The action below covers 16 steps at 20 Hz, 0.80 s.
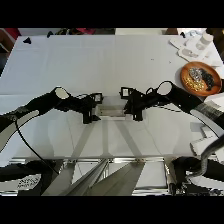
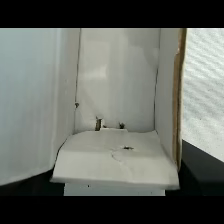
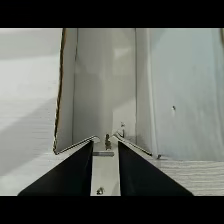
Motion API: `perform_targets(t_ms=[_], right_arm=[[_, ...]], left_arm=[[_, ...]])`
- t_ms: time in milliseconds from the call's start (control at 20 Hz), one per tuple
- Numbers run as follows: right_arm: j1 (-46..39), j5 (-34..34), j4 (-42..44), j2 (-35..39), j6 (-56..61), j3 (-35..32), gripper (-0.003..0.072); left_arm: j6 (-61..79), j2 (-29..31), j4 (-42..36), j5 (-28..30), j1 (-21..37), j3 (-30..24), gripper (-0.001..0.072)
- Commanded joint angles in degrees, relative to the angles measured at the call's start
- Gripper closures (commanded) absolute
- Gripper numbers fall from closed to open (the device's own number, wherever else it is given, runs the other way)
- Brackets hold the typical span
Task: Fold the box and place the chain.
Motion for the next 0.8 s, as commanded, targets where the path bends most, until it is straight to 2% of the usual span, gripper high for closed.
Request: perform_targets(t_ms=[0, 100, 200, 250, 450, 500, 550, 600, 750], right_arm=[[0.07, -0.28, 0.85, -0.04, 2.23, 0.0, 0.0485], [0.07, -0.35, 0.85, -0.04, 2.97, 0.0, 0.0398], [0.07, -0.46, 0.85, -0.04, 2.97, 0.0, 0.0384], [0.07, -0.76, 0.79, -0.04, 3.02, 0.0, 0.0349], [0.07, -1.99, 0.5, -0.04, 3.78, 0.0, 0.0353], [0.07, -2.34, 0.0, -0.02, 5.51, 0.0, 0.0432], [0.07, -2.36, -1.46, 0.04, 6.51, 0.0, 0.0577], [0.07, -2.34, -3.39, 0.11, 7.82, 0.0, 0.0656], [0.07, -2.32, -8.94, 0.98, 15.63, 0.0, 0.0675]], left_arm=[[0.0, 0.02, -0.02, 0.02, -0.02, 0.07, 0.0266], [0.0, 0.02, 0.0, 0.02, -0.02, 0.07, 0.0266], [0.0, 0.02, 0.0, 0.02, -0.02, 0.07, 0.0266], [0.0, 0.02, 0.0, 0.02, 0.0, 0.07, 0.0266], [0.0, 0.02, 0.0, 0.02, 0.0, 0.07, 0.0266], [0.0, 0.02, 0.0, 0.02, 0.0, 0.07, 0.0266], [0.0, 0.02, 0.0, 0.02, 0.0, 0.07, 0.0266], [0.0, 0.02, 0.0, 0.02, 0.0, 0.07, 0.0266], [0.0, 0.02, 0.0, 0.0, 0.0, 0.07, 0.0266]])
